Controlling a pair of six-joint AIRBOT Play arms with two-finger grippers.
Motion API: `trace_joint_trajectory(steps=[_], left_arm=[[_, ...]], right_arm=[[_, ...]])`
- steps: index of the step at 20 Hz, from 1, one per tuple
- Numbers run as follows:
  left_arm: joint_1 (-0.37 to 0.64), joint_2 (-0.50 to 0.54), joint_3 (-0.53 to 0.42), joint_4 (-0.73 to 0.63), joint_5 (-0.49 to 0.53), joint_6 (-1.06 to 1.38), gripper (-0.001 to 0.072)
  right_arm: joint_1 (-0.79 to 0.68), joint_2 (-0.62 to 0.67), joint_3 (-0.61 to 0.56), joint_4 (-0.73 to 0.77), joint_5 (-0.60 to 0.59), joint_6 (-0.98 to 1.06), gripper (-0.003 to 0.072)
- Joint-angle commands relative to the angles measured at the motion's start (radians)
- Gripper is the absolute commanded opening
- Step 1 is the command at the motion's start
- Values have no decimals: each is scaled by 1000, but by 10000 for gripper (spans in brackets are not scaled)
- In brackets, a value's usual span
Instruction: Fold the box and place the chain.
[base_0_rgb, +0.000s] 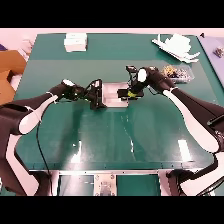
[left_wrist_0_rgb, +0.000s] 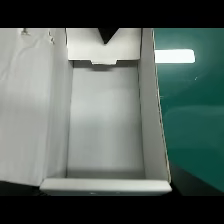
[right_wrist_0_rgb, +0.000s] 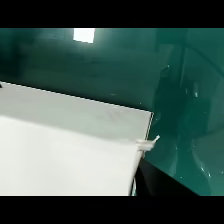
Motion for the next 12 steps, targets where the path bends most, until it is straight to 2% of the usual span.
trace_joint_trajectory(steps=[1,6,8,9,12], left_arm=[[0,0,1,0,2,0,529],[0,0,1,0,2,0,529],[0,0,1,0,0,0,529],[0,0,1,0,0,0,529],[0,0,1,0,3,0,529]], right_arm=[[11,-21,31,-60,58,67,313],[10,-21,42,-97,119,140,328],[7,-21,58,-103,151,152,428],[7,-21,72,-99,160,156,546],[7,-21,116,-89,202,158,545]])
